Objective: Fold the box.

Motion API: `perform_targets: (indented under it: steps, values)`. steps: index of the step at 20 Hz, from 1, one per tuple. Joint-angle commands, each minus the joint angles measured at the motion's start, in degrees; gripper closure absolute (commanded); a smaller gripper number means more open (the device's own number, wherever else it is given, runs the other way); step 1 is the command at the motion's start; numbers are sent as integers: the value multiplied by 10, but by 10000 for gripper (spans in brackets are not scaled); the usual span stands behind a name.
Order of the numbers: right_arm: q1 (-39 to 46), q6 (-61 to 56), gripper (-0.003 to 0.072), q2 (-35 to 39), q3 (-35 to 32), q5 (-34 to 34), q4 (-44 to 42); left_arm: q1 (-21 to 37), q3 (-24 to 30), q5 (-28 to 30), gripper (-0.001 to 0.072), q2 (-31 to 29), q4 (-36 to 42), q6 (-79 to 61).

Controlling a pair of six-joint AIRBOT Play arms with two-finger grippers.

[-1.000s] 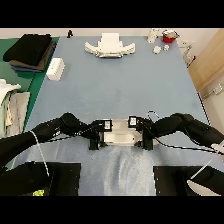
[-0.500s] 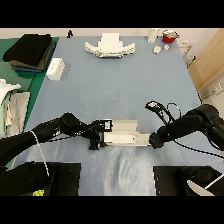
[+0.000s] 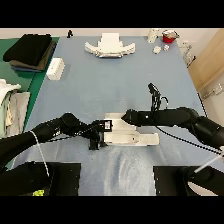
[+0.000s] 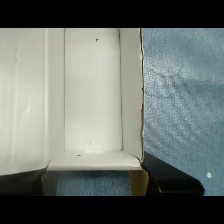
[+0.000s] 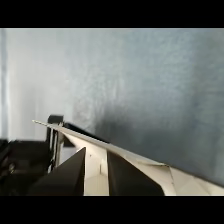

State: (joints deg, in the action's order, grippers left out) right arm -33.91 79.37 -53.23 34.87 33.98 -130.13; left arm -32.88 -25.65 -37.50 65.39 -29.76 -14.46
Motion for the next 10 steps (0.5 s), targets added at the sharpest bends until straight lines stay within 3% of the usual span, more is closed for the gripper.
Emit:
perform_targets:
  steps: [1, 5, 10]
  values:
    - [-4, -2, 493, -71, 3, -71, -2, 0, -1, 0, 211, 0, 0, 0]
    - [-9, -1, 494, -139, 3, -68, -2, 0, -1, 0, 212, 0, 0, 0]
    - [-19, 6, 494, -157, 3, -73, -2, 0, -1, 0, 211, 0, 0, 0]
